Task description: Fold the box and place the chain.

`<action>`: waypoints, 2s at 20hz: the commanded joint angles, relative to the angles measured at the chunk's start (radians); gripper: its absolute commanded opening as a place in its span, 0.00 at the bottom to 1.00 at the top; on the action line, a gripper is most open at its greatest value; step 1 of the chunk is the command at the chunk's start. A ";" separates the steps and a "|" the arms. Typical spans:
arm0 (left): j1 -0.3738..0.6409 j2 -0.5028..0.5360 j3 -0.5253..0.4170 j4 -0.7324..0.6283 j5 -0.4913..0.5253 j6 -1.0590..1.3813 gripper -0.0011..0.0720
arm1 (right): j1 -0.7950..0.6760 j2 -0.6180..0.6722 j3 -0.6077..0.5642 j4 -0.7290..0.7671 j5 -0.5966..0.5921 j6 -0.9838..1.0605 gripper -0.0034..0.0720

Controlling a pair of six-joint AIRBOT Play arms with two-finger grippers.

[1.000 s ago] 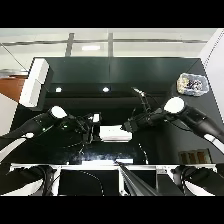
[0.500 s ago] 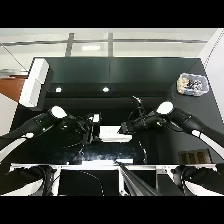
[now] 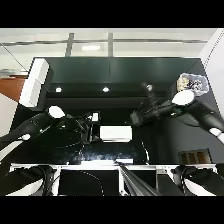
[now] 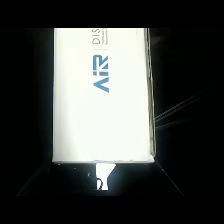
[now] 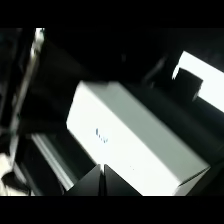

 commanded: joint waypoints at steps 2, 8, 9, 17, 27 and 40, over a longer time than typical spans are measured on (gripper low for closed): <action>0.002 0.145 0.003 0.138 -0.015 -0.238 0.99 | -0.169 0.087 0.031 -0.094 0.074 0.008 0.10; -0.108 0.150 0.117 0.125 0.048 -0.416 0.99 | -0.201 0.087 0.030 -0.092 0.007 0.008 0.10; -0.143 0.115 0.141 0.125 0.084 -0.416 0.99 | -0.201 0.087 0.028 -0.091 0.002 0.008 0.10; -0.313 -0.056 0.224 0.127 0.142 -0.468 0.99 | -0.201 0.087 0.028 -0.098 0.011 0.008 0.10; -0.312 -0.078 0.224 0.168 0.141 -0.496 1.00 | -0.201 0.087 0.028 -0.117 0.008 0.008 0.10; -0.384 -0.170 0.225 0.298 0.203 -0.552 0.96 | -0.201 0.087 0.028 -0.122 -0.010 0.008 0.10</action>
